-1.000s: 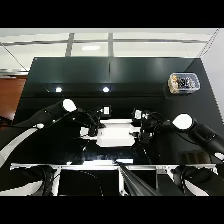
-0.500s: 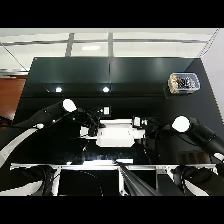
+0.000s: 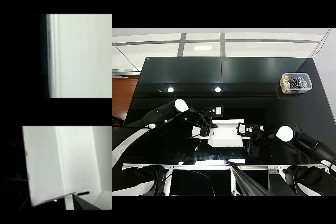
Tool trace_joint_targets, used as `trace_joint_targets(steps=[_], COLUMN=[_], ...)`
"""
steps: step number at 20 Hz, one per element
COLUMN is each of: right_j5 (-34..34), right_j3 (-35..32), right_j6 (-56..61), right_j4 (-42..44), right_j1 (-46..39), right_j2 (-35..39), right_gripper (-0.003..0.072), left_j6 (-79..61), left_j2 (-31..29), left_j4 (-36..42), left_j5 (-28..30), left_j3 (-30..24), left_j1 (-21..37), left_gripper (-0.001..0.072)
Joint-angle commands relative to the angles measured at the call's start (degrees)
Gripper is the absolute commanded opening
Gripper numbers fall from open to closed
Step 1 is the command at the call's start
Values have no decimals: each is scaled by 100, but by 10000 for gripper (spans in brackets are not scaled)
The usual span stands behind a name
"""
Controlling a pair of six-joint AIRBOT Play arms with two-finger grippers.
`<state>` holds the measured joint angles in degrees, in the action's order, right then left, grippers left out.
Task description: Fold the box and place the chain.
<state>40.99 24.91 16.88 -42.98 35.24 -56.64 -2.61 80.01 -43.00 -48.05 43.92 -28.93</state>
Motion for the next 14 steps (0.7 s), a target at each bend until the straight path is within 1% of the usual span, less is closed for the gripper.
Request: trace_joint_targets(steps=[1,5,7,11,14], right_j5=[-686,-693,-697,-599,-236], right_j3=[129,236,247,431,444], right_j6=[46,48,48,52,59], right_j4=[92,-828,-1132,-1191,-1062], right_j1=[188,151,109,-131,-533], right_j2=[13,46,129,393,404], right_gripper=[607,607,607,607,607], left_j6=[2,2,2,2,2], left_j2=[-2,-2,-2,-2,-2], left_j4=[22,22,22,22,22], left_j5=[4,2,-7,-4,-4], left_j3=[7,7,7,7,7], left_j1=[-2,-2,-2,-2,-2], left_gripper=[25,25,25,25,25])
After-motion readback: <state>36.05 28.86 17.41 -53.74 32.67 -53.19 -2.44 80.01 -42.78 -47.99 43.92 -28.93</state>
